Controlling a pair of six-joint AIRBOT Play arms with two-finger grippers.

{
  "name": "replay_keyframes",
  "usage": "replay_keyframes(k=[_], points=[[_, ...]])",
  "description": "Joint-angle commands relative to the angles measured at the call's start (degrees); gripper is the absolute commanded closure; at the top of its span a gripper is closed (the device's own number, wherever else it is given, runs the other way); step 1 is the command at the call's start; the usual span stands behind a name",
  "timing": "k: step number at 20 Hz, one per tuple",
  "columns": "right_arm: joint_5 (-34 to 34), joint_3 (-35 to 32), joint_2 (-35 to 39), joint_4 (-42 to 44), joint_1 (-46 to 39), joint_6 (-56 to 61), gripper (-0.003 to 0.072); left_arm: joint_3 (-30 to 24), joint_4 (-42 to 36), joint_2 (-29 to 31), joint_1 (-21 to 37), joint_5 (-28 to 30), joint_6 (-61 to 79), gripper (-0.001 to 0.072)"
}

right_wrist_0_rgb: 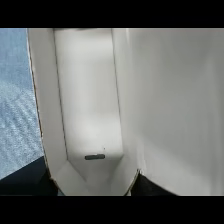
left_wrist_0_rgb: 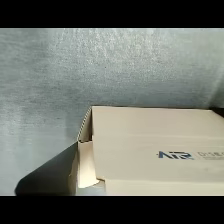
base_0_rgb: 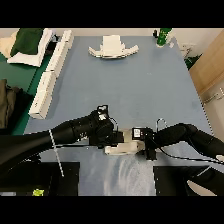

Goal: Fold the box.

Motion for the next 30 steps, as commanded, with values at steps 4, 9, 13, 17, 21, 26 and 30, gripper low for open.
replay_keyframes(k=[4,9,13,17,21,26,30], points=[[0.0,0.02,0.0,-0.02,0.0,0.02,0.0172,0.11,-1.44,-0.48,-1.51,5.29,-1.73,0.0546],[0.0,0.02,0.0,-0.02,0.0,0.02,0.0172,0.09,0.37,-0.5,-1.51,2.71,-3.08,0.0543],[0.0,0.02,0.0,-0.02,0.0,0.02,0.0172,0.09,1.07,-1.38,-1.51,2.62,-3.13,0.0543],[0.0,0.02,0.0,-0.02,0.0,0.02,0.0172,0.09,0.79,-4.26,-1.51,2.62,-3.1,0.0542],[0.0,0.02,0.0,-0.02,0.0,0.02,0.0172,0.09,1.77,-4.96,-1.51,2.32,-3.1,0.0542],[0.0,0.02,0.0,-0.02,0.0,0.02,0.0172,0.09,2.08,-5.2,-1.51,2.01,-2.89,0.0542],[0.0,0.02,0.0,-0.02,0.0,0.02,0.0172,0.09,2.12,-5.2,-1.51,1.95,-2.86,0.0696]])
